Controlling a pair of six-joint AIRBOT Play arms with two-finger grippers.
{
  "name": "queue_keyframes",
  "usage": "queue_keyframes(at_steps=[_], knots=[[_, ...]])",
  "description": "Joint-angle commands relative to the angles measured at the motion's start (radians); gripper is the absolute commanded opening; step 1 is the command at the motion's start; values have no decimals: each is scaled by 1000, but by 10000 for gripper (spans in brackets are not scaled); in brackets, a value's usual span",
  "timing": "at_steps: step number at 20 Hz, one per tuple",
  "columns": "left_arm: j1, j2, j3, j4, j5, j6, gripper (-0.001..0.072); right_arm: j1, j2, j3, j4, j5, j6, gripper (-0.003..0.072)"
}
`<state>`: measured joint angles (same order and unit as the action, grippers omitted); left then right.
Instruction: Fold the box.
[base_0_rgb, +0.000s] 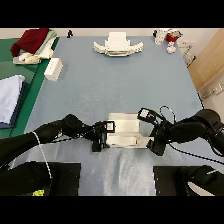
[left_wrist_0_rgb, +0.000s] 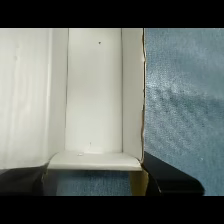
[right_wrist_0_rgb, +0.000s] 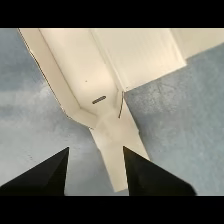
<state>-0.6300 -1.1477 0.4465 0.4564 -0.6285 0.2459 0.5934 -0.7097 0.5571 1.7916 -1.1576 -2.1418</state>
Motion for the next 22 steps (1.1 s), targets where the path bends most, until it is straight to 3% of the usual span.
queue_keyframes(at_steps=[1,8,10,11,14,19,20,22], knots=[[0,0,0,0,0,0,461,1,11,-83,-49,156,-253,532],[0,0,0,0,0,0,461,1,-59,-101,71,256,-420,529],[0,0,0,0,0,0,462,1,-80,-101,117,270,-435,490],[0,0,0,0,0,0,462,1,-82,-101,145,270,-440,281],[0,0,0,0,0,0,461,1,-82,-101,188,290,-461,139],[0,0,0,0,0,0,461,6,-114,-101,247,330,-505,143],[0,0,0,0,0,0,461,12,-126,-101,246,331,-505,179],[0,0,0,0,0,0,461,13,-139,-101,247,333,-518,344]])
